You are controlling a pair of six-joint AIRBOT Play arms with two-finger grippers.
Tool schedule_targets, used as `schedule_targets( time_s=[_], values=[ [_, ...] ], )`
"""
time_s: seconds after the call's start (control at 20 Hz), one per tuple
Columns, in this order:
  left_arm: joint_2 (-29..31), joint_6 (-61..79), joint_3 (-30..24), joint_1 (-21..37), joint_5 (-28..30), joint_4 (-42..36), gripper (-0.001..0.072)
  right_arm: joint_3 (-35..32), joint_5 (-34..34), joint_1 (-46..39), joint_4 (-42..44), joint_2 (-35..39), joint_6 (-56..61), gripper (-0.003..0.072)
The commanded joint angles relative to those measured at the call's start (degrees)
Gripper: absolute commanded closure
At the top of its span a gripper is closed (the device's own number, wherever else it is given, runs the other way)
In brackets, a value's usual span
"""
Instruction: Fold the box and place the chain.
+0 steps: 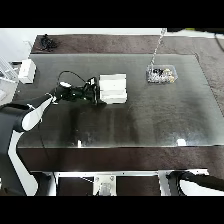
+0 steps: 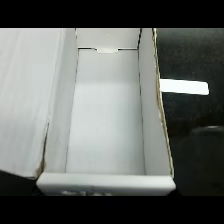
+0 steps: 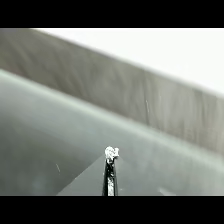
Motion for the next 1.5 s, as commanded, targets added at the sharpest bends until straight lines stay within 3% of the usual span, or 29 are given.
schedule_targets(
  time_s=[0.0,0.3,0.8,1.1,1.45],
  values=[
    [0.04,0.02,0.02,0.07,0.02,0.00,0.0243,0.02,-3.43,5.95,-0.02,6.95,-4.15,0.0679],
    [0.04,0.02,0.02,0.07,0.02,0.02,0.0243,0.07,-7.65,14.58,-0.02,10.49,-7.63,0.0680],
    [0.04,0.00,0.02,0.07,0.02,0.02,0.0244,0.26,-9.49,21.18,0.15,10.54,-7.63,0.0681],
    [0.04,0.02,0.02,0.07,0.02,0.00,0.0243,0.28,-16.26,24.74,0.17,10.56,-9.16,0.0681],
    [0.04,0.02,0.02,0.07,0.02,0.02,0.0243,0.00,-14.34,25.77,3.67,8.41,-8.74,0.0681]
  ],
)
